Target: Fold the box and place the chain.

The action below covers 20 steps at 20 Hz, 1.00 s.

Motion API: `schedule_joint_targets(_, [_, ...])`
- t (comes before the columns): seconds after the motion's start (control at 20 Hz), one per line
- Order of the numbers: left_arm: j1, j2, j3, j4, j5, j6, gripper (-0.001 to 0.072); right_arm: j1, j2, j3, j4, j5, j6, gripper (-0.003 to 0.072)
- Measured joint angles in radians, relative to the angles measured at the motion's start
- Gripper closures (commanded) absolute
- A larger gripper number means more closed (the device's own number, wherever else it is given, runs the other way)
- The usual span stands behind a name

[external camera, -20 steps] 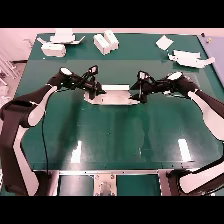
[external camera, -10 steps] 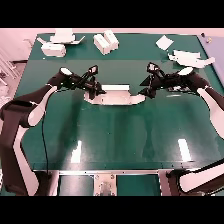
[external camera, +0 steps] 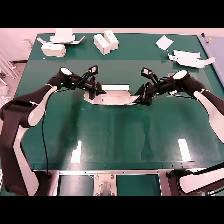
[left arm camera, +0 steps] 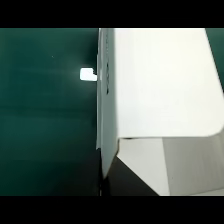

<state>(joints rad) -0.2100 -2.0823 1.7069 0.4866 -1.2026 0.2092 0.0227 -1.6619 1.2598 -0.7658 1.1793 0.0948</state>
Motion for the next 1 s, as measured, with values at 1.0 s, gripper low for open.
schedule_joint_targets(1.0, [0.0, 0.0, 0.0, 0.0, -0.006, 0.0, 0.0687, 0.07, 0.082, -0.097, -0.014, 0.06, 0.099, 0.0134])
